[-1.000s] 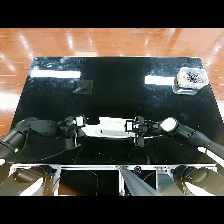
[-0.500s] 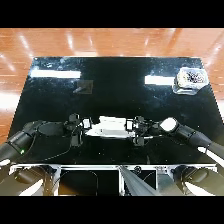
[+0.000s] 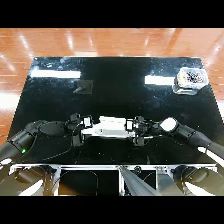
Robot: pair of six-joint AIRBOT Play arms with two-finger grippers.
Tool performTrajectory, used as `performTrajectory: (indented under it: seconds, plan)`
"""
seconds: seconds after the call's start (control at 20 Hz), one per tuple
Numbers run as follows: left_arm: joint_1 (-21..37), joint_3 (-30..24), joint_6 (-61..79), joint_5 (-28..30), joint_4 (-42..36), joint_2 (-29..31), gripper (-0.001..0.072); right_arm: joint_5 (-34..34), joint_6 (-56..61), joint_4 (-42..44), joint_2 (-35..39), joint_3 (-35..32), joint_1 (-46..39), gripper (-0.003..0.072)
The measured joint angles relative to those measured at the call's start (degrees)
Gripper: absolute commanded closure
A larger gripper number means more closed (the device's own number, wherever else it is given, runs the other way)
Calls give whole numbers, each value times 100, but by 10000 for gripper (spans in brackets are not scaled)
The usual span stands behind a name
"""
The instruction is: Fold the box and place the chain.
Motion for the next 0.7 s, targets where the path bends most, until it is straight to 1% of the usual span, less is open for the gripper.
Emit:
performTrajectory:
  seconds: [0.1,0.45,0.7]
  plan:
    - [-46,0,0,-79,-68,-13,161,0,2,0,0,0,0,128]
    - [-308,4,0,-398,-175,-243,161,-4,2,2,0,0,0,128]
    - [-372,68,0,-678,-195,-369,161,-4,2,2,0,0,2,128]
